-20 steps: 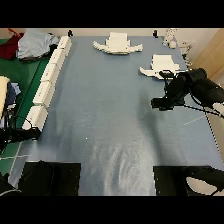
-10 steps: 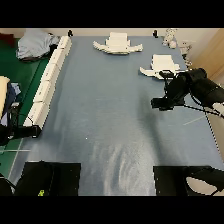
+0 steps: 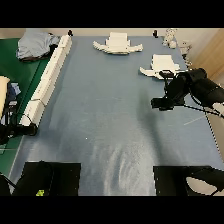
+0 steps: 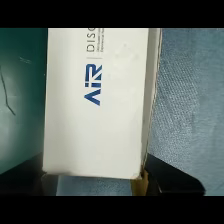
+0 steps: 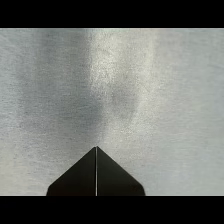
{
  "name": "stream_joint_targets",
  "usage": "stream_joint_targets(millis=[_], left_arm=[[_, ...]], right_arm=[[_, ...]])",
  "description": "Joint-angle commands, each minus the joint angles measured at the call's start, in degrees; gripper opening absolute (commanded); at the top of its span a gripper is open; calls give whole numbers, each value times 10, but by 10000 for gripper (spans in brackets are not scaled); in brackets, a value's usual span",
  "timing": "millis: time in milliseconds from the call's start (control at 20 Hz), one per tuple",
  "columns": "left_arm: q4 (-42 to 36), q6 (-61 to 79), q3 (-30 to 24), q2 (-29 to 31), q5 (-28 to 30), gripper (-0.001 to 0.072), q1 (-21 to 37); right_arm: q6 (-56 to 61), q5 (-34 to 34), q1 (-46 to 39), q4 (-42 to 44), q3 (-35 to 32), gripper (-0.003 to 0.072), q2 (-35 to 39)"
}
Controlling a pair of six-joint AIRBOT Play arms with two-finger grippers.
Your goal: Fold the box.
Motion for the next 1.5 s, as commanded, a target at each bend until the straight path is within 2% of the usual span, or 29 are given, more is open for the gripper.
stream_joint_targets(millis=[0,100,400,500,900,1250,1450], left_arm=[[-47,1,0,-1,-8,513,0],[-68,2,0,-1,-7,513,-3],[-66,2,-3,-12,-17,516,-7],[-62,2,-3,-12,-10,669,-6],[-6,0,4,-4,-15,671,-5],[30,-21,62,114,-215,671,-5],[30,-98,85,216,-290,669,-7]], right_arm=[[0,0,0,0,0,6,0],[0,0,0,0,0,6,0],[0,0,0,0,0,6,0],[0,0,0,0,0,6,0],[0,0,0,0,0,6,0],[0,0,0,0,0,6,0],[0,0,0,0,0,6,0]])
